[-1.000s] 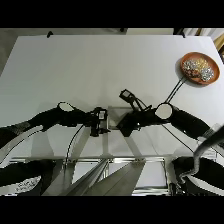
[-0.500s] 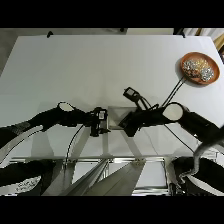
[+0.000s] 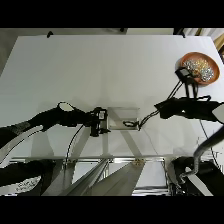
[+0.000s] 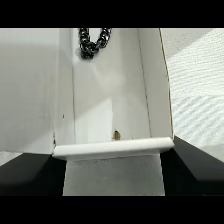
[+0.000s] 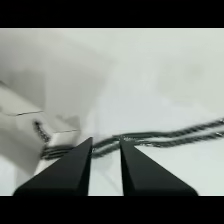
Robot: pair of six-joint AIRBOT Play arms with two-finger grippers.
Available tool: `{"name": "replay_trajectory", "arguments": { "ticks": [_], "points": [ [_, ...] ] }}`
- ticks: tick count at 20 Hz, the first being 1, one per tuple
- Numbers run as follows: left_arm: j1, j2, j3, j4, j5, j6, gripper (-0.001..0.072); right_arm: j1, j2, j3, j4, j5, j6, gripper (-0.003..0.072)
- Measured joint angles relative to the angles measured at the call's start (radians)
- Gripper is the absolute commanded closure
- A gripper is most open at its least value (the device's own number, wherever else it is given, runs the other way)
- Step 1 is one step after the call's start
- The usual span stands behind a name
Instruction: Fold the box and place the chain.
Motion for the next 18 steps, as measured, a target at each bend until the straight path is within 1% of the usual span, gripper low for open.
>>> {"name": "replay_trajectory", "arguments": {
  "ticks": [2, 5, 7, 9, 11, 14, 18],
  "points": [
    [0.000, 0.000, 0.000, 0.000, 0.000, 0.000, 0.0497, -0.066, -0.047, 0.000, -0.038, -0.036, 0.023, 0.0381],
    [0.000, 0.000, 0.000, 0.000, 0.000, 0.000, 0.0497, -0.109, -0.180, 0.014, -0.079, -0.073, 0.047, 0.0385],
    [0.000, 0.000, 0.000, 0.000, 0.000, 0.000, 0.0497, -0.121, -0.286, 0.052, -0.124, -0.085, 0.077, 0.0388],
    [0.000, 0.000, 0.000, 0.000, 0.000, 0.000, 0.0497, -0.129, -0.383, 0.106, -0.207, -0.082, 0.130, 0.0388],
    [0.000, 0.000, 0.000, 0.000, 0.000, 0.000, 0.0497, -0.132, -0.459, 0.159, -0.296, -0.050, 0.184, 0.0390],
    [0.000, 0.000, 0.000, 0.000, 0.000, 0.000, 0.0497, -0.134, -0.526, 0.205, -0.390, -0.018, 0.237, 0.0411],
    [0.000, 0.000, 0.000, 0.000, 0.000, 0.000, 0.0497, -0.135, -0.575, 0.225, -0.435, -0.024, 0.266, 0.0417]
  ]
}}
